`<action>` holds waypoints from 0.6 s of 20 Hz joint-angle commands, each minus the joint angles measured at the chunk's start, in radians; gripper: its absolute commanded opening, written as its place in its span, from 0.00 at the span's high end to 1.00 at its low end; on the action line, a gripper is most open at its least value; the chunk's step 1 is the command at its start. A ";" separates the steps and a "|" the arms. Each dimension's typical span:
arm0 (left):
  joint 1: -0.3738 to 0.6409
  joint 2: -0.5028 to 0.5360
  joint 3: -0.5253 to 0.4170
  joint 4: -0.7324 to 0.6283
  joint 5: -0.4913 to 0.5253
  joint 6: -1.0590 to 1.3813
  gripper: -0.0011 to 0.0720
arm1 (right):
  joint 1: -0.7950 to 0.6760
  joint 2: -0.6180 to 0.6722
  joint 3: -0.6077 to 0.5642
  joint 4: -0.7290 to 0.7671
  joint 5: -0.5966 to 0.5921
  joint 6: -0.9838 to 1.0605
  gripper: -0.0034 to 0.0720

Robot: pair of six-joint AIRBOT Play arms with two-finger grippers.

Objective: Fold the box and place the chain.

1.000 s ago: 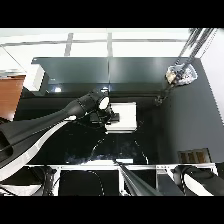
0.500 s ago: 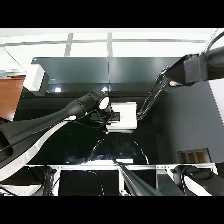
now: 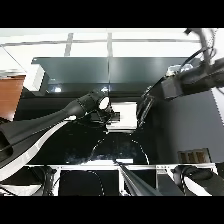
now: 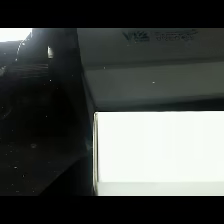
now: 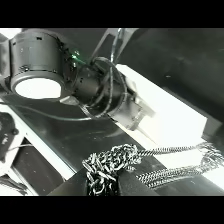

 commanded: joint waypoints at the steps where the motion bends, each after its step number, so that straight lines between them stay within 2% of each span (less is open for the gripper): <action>1: 0.000 0.000 0.000 0.000 0.003 0.000 0.95 | 0.053 0.000 -0.151 0.083 -0.183 -0.005 0.93; 5: 0.000 0.000 0.000 0.000 0.002 0.000 0.95 | 0.117 -0.003 -0.356 0.080 -0.388 0.000 0.93; 7: 0.000 0.000 0.000 0.000 0.003 0.000 0.95 | 0.129 -0.015 -0.442 0.088 -0.453 0.014 0.93; 12: 0.000 0.000 0.000 0.000 0.003 0.000 0.95 | 0.134 -0.038 -0.505 0.088 -0.492 0.013 0.93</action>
